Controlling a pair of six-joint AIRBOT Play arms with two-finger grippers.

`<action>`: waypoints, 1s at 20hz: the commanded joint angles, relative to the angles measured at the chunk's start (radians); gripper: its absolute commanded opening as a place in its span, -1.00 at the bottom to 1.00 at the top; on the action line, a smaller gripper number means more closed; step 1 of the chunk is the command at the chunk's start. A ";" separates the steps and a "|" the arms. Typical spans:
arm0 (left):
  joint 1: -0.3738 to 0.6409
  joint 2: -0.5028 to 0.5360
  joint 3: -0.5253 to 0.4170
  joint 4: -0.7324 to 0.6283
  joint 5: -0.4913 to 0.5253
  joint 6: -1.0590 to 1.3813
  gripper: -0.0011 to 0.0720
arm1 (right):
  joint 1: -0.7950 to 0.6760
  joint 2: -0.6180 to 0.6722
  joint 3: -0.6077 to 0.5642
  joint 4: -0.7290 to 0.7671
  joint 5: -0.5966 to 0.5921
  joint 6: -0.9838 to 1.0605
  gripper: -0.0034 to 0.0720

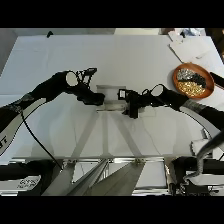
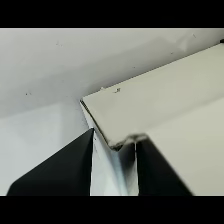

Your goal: Fold the box and place the chain.

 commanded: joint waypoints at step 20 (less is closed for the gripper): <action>-0.122 -0.062 0.046 0.267 -0.041 -0.340 -0.59 | 0.000 0.000 0.000 0.001 -0.001 0.002 -0.12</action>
